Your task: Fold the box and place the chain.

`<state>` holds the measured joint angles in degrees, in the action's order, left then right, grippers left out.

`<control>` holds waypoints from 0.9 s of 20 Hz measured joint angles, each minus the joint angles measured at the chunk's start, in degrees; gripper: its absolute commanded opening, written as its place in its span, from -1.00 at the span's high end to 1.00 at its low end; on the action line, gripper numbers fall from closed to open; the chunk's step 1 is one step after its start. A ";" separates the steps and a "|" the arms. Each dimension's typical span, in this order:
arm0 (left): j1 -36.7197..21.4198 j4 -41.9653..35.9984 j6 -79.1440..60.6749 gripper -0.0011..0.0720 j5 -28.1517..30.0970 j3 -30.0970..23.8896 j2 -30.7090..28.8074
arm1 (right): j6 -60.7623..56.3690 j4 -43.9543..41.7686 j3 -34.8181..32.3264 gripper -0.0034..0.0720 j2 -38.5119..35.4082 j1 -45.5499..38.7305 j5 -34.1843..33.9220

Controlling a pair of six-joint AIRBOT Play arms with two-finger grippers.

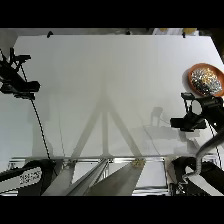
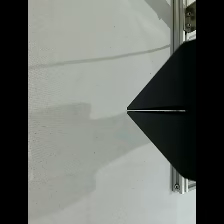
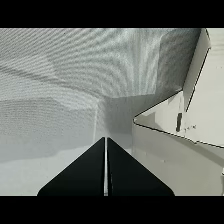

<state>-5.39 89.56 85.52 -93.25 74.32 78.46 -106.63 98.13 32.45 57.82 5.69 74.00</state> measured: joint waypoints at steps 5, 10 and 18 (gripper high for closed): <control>0.00 0.02 0.02 0.95 0.00 -0.02 0.00 | 0.00 0.00 0.00 0.86 0.00 -0.02 0.00; 0.00 0.02 0.02 0.95 0.00 -0.02 0.00 | 0.00 0.00 0.00 0.86 0.00 0.00 0.00; 0.00 0.00 0.00 0.95 0.00 0.00 0.00 | 0.44 0.57 0.04 0.86 0.00 -0.02 -5.44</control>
